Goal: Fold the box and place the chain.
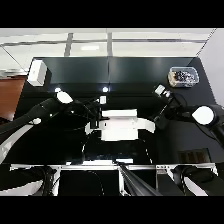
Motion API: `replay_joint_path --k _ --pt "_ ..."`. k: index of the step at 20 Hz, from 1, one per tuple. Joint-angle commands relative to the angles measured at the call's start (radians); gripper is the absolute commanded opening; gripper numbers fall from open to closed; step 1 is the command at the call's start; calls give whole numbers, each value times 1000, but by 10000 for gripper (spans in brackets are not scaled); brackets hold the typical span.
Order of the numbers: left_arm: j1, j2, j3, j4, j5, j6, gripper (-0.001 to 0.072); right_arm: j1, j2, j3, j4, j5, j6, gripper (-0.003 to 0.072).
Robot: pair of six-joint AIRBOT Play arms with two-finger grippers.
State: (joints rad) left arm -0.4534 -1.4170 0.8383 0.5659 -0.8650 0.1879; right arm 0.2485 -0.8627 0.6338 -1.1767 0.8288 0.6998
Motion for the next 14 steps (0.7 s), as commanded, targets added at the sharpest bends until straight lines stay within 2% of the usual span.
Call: replay_joint_path --k 1,9,14 --pt "-31 -31 -2 21 78 71 26 51 -8 -53 58 -17 -205 710" --pt "-34 -67 0 29 83 68 27 192 -41 -180 84 -138 -267 710" --pt "-43 -68 0 54 79 69 27 240 -42 -208 95 -147 -320 710"
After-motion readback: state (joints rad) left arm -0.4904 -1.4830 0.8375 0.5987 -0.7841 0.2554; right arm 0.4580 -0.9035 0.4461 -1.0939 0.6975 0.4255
